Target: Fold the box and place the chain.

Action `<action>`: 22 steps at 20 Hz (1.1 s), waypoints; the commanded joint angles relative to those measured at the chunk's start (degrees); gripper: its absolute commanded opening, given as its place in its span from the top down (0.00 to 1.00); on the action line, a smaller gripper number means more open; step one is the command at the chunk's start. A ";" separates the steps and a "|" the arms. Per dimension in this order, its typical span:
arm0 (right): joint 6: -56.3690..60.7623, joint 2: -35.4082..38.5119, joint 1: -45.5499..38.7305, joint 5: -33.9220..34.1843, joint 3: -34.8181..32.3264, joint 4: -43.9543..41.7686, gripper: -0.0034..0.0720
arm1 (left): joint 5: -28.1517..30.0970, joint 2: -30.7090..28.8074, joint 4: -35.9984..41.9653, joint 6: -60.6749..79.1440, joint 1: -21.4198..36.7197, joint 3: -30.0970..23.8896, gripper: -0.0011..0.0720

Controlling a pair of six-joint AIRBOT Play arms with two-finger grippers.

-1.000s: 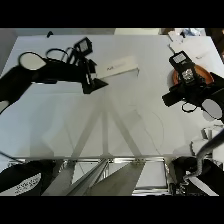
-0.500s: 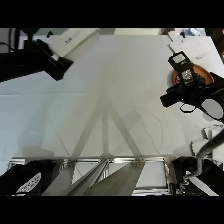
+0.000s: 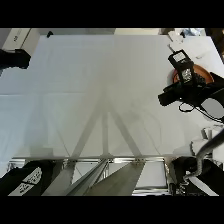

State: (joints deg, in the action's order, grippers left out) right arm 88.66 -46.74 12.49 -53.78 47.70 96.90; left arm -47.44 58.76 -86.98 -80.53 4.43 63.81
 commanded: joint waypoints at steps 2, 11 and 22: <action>0.00 0.04 0.00 1.31 0.02 -0.94 0.94 | 0.57 10.67 -0.02 -0.66 3.45 0.04 0.97; -0.15 0.04 0.00 5.53 0.02 -0.94 0.94 | 10.43 29.40 2.58 -0.50 3.34 0.04 0.96; -0.15 0.07 0.00 5.55 0.02 -0.96 0.94 | 3.45 29.11 2.51 -0.50 3.37 0.07 0.02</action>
State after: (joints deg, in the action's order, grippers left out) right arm 88.51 -46.72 12.51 -48.25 47.70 95.96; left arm -40.64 88.33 -84.42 -81.06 7.75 63.86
